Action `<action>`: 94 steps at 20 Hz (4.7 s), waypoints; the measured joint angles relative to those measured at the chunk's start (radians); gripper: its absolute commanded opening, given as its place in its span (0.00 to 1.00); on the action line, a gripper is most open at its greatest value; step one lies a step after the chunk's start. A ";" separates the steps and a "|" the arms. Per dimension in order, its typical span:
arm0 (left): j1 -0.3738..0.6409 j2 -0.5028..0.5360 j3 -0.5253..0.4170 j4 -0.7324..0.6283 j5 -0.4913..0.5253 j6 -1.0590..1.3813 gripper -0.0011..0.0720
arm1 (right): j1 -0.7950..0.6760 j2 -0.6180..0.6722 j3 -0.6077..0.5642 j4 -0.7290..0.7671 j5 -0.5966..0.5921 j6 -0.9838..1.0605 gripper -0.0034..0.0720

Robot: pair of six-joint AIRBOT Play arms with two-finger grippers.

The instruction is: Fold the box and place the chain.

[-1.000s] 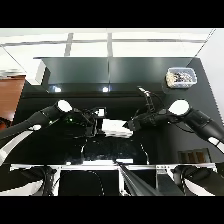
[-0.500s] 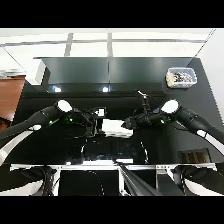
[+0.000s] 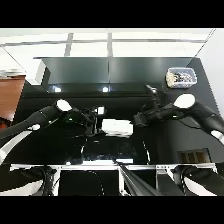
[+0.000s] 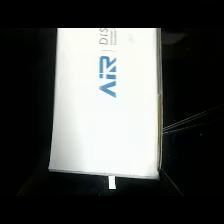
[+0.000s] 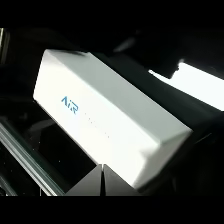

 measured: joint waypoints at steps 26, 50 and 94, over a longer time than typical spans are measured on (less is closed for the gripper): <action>-0.156 -0.195 0.380 0.087 -0.264 -0.413 0.98 | -0.361 0.294 0.009 -0.348 0.038 0.175 0.07; -0.327 -0.199 0.512 0.468 -0.290 -0.802 0.98 | -0.360 0.294 0.009 -0.349 0.090 0.175 0.07; -0.426 -0.248 0.575 0.602 -0.272 -0.884 0.95 | -0.360 0.294 0.009 -0.349 0.119 0.172 0.07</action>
